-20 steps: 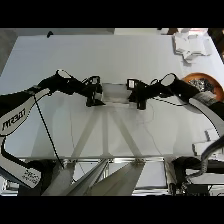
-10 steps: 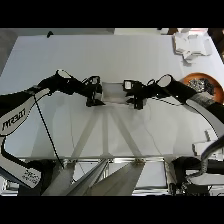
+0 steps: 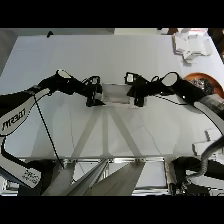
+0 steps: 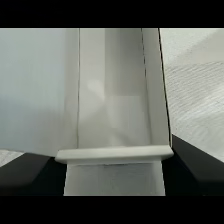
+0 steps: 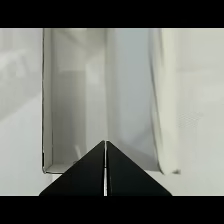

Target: Fold the box and place the chain.

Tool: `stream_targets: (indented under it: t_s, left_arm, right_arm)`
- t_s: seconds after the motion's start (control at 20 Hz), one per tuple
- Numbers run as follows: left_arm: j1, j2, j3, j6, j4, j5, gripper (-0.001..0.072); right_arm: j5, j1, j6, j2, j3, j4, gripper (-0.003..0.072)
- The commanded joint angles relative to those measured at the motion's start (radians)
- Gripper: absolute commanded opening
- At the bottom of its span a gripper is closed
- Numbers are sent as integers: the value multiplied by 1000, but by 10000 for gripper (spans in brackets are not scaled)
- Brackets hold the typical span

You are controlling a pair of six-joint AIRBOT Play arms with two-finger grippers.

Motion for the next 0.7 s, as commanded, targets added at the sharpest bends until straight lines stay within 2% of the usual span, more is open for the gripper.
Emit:
stream_targets:
  t_s: [0.0,0.15,0.25,0.35,0.5,0.65]
  left_arm:
    - [1,0,0,0,0,0,187]
    - [0,0,-1,0,0,0,187]
    - [0,0,0,0,0,0,187]
    - [1,0,0,0,0,0,187]
    - [0,0,0,0,0,0,187]
    - [0,0,0,0,0,0,187]
  right_arm:
    - [51,-12,171,140,0,-78,14]
    - [93,-72,511,257,0,-249,14]
    - [179,-143,702,293,0,-325,14]
    - [279,-235,808,293,-11,-327,13]
    - [281,-336,916,293,-93,-319,12]
    - [244,-374,925,278,-211,-182,10]
